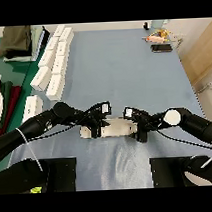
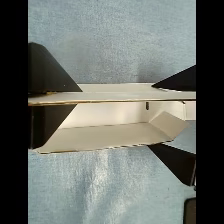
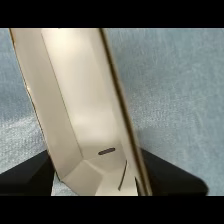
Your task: Fold the box.
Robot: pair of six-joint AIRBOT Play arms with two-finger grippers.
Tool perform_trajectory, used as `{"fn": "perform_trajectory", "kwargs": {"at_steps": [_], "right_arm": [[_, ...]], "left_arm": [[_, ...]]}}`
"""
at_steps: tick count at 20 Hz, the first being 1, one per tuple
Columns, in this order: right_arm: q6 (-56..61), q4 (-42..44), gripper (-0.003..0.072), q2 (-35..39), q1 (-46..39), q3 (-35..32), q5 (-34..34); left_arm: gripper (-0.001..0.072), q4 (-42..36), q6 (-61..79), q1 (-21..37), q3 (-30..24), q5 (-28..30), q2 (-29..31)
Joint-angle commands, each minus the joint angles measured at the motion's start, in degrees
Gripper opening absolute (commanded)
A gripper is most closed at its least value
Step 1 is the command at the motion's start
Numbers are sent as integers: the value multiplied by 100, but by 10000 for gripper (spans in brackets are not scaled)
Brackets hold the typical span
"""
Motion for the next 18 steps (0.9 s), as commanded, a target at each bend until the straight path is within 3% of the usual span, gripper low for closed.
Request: {"fn": "perform_trajectory", "kwargs": {"at_steps": [1, 18], "right_arm": [[4, 2, 650, -7, 7, -4, 103], [-57, -428, 666, -7, -7, -4, -184]], "left_arm": [[15, 0, 2, -2, 2, 7, -2], [15, 0, 0, -2, 2, 4, -2]]}}
